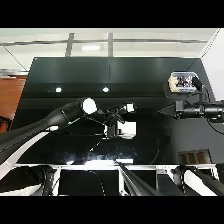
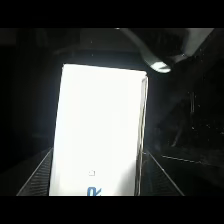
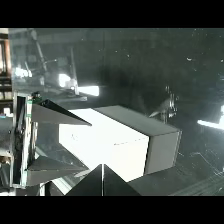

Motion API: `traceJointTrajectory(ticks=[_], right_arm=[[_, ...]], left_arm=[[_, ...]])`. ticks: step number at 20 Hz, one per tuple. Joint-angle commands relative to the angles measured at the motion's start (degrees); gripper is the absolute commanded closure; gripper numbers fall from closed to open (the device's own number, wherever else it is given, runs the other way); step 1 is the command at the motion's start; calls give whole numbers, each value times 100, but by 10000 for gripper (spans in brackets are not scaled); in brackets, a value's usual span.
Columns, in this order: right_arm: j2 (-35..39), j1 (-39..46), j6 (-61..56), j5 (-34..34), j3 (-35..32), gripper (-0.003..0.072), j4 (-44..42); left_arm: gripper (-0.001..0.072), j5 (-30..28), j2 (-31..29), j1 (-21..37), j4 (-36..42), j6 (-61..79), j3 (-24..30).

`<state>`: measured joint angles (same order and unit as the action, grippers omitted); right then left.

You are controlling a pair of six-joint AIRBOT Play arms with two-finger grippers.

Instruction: Fold the box and place the chain.

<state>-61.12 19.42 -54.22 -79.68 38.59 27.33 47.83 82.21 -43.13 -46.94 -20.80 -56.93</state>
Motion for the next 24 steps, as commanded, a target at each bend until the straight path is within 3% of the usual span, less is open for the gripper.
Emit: traceJointTrajectory(ticks=[1,17,24], right_arm=[[2,4,31,2,2,675,-2],[2,4,46,37,2,675,0],[2,4,50,48,2,675,-2]], left_arm=[[1,83,9,4,-42,-66,-7],[-1,-184,262,-225,-555,-63,-7],[2,-719,457,-538,-667,-63,-7]])
